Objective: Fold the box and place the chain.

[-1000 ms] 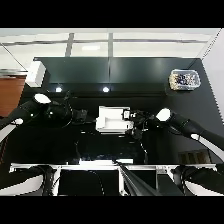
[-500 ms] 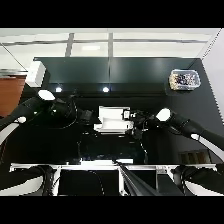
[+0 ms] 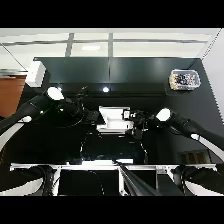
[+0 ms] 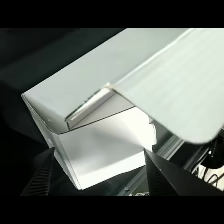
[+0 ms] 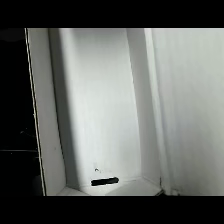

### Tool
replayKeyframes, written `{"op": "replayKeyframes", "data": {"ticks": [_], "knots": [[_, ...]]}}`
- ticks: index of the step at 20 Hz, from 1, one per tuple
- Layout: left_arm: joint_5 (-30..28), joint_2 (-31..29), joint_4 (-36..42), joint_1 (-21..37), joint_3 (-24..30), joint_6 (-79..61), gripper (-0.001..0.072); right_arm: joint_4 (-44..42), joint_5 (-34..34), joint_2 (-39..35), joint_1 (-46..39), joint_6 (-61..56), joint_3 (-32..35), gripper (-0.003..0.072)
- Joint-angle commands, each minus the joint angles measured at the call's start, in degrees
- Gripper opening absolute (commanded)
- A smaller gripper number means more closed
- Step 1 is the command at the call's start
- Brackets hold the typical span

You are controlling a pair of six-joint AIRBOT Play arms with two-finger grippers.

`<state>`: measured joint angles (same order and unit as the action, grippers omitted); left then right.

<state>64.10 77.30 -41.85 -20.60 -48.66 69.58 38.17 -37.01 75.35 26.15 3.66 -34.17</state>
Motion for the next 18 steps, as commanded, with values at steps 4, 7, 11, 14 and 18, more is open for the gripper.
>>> {"op": "replayKeyframes", "data": {"ticks": [4, 7, 11, 14, 18], "knots": [[-2.1, 0.0, -3.9, -1.9, -0.5, 6.8, 0.0618, 0.0, 0.0, 0.0, 0.0, 0.0, 0.0, 0.0005], [-4.3, 0.0, -4.2, -2.8, -0.6, 10.0, 0.0616, 0.0, 0.0, 0.0, 0.0, 0.0, 0.0, 0.0005], [-5.4, 0.0, -4.2, -4.1, -1.0, 11.2, 0.0491, 0.0, 0.0, 0.0, 0.0, 0.0, 0.0, 0.0005], [-5.7, 0.0, -5.1, -4.8, -1.4, 12.7, 0.0491, 0.0, 0.0, 0.0, 0.0, 0.0, 0.0, 0.0005], [-6.4, 0.0, -12.7, -7.3, -2.6, 20.7, 0.0491, 0.0, 0.0, 0.0, 0.0, 0.0, 0.0, 0.0005]]}}
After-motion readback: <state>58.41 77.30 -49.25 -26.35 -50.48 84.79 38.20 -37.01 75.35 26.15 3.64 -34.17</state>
